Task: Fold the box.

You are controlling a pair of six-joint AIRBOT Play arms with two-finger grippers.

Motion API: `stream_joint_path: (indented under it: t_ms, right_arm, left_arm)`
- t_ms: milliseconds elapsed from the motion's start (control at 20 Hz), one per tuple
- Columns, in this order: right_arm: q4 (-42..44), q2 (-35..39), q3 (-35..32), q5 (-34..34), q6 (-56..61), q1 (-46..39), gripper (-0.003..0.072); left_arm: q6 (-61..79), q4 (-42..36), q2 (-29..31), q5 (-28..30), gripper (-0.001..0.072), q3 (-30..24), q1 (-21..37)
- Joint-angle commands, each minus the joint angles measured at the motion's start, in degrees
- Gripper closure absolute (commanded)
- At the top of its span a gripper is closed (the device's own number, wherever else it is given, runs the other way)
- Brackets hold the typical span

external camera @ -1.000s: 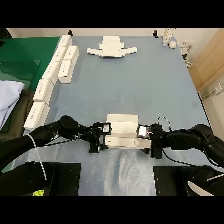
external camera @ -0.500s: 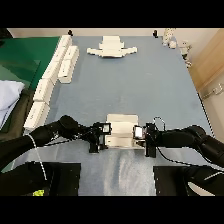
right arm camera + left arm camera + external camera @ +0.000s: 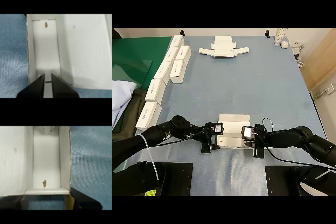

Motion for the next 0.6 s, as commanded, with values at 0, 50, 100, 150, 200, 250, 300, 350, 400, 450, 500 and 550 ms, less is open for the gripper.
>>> stream_joint_path:
  t_ms: [0,50,100,150,200,250,300,350,400,450,500,550]
  right_arm:
    - [0.2,-1.6,0.0,1.4,-0.2,0.5,0.0141]
    - [0.0,-1.6,0.0,1.4,-0.2,0.5,0.0015]
    - [-0.4,-1.6,0.0,1.4,-0.2,0.5,-0.0011]
    - [-0.6,-1.6,0.0,1.4,-0.2,0.5,-0.0011]
    - [-0.9,-1.6,0.0,1.3,-0.2,0.5,-0.0022]
    - [-0.9,-1.6,0.0,1.3,-0.2,0.5,-0.0034]
    - [-0.9,-1.6,0.0,1.3,-0.2,0.5,-0.0034]
    - [-0.9,-1.5,0.0,1.3,-0.2,0.5,-0.0034]
    - [-1.0,-1.2,0.0,0.9,0.2,0.5,-0.0003]
    - [-1.5,-0.5,0.1,0.2,2.2,0.5,0.0151]
    - [-2.9,0.4,0.7,-1.4,6.2,0.4,0.0294]
    - [-5.7,1.6,1.6,-3.7,13.5,0.3,0.0393]
  left_arm:
    - [0.0,0.0,0.0,0.0,0.0241,0.0,0.0]
    - [0.0,0.0,0.0,0.0,0.0241,0.0,0.0]
    - [0.0,0.0,0.0,0.0,0.0241,0.0,0.0]
    - [0.0,0.0,0.0,0.0,0.0241,0.0,0.0]
    - [0.0,0.0,0.0,0.0,0.0241,0.0,0.0]
    - [0.0,0.0,0.0,0.0,0.0241,0.0,0.0]
    - [0.0,0.0,0.0,0.0,0.0241,0.0,0.0]
    - [0.0,0.0,0.0,0.0,0.0241,0.0,0.0]
    - [0.0,0.0,0.0,0.0,0.0241,0.0,0.0]
    - [0.0,0.0,0.0,0.0,0.0241,0.0,0.0]
    - [0.0,0.0,0.0,0.0,0.0241,0.0,0.0]
    - [0.0,0.0,0.0,0.0,0.0241,0.0,0.0]
